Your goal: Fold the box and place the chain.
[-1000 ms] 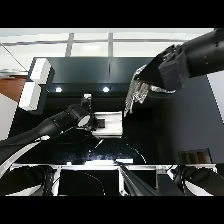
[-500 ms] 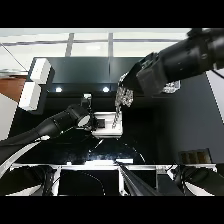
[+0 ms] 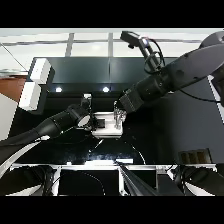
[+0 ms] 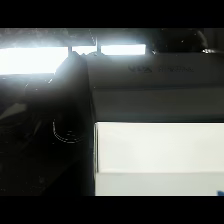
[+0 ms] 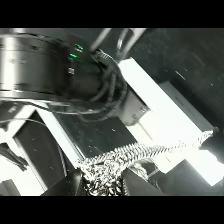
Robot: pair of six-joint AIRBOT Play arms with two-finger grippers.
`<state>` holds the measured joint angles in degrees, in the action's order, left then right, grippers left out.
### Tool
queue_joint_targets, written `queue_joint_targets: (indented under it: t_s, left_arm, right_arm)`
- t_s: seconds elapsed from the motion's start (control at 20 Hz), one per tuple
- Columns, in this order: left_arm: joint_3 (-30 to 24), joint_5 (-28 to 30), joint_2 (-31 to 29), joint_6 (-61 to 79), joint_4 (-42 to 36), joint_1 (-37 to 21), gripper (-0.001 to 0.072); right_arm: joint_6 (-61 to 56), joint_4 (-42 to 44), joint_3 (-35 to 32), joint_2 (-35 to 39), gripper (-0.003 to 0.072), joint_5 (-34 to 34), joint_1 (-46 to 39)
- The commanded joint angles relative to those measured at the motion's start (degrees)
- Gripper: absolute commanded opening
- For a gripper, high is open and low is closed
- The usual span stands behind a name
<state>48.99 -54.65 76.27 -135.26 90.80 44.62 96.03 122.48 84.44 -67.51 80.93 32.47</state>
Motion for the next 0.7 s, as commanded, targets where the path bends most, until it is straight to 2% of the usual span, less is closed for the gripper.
queue_joint_targets:
  t_s: [0.0,0.35,0.5,0.65]
  left_arm:
    - [0.0,0.0,0.0,0.0,0.0,0.0,0.0029]
    - [0.0,0.0,0.0,0.0,0.0,0.0,0.0029]
    - [0.0,0.0,0.0,0.0,0.0,0.0,0.0028]
    - [0.0,0.0,0.0,0.0,0.0,0.0,0.0029]
  right_arm:
    - [-0.2,-1.2,-1.3,-0.1,0.0022,1.5,-1.5]
    - [-0.1,-0.4,-1.3,-0.1,0.0022,5.2,-2.9]
    - [0.5,3.5,-1.3,-0.1,0.0021,3.7,-2.4]
    - [0.5,3.9,-1.3,-0.2,0.0021,0.7,0.9]
